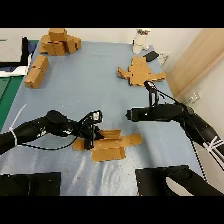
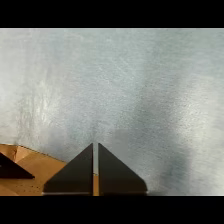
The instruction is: Fold the box.
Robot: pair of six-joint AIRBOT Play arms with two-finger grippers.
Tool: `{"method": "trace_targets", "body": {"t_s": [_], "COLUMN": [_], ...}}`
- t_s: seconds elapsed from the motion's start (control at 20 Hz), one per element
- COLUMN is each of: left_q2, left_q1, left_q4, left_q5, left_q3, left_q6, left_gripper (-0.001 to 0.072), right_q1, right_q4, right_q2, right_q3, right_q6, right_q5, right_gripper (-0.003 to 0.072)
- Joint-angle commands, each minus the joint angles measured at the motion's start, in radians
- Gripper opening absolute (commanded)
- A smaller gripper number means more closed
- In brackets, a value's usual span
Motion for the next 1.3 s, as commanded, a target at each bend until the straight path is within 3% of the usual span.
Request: {"method": "trace_targets", "body": {"t_s": [0.0,0.35,1.25], "left_q2": [-0.001,0.041,0.005], "left_q1": [0.008,0.05,0.051], "left_q4": [-0.002,-0.008,-0.008], "left_q5": [0.006,-0.047,-0.02], "left_q3": [-0.002,-0.002,-0.002], "left_q6": [0.003,-0.007,-0.001], "left_gripper": [0.0011,0.0011,0.0012], "right_q1": [0.014,0.015,0.015], "right_q4": [0.0,-0.003,-0.016], "right_q2": [0.0,0.002,0.005], "right_q3": [0.001,0.001,0.001], "right_q6": [0.0,0.0,0.0], "right_q5": [0.001,-0.007,0.007], "right_gripper": [0.0006,0.0006,0.0005]}}
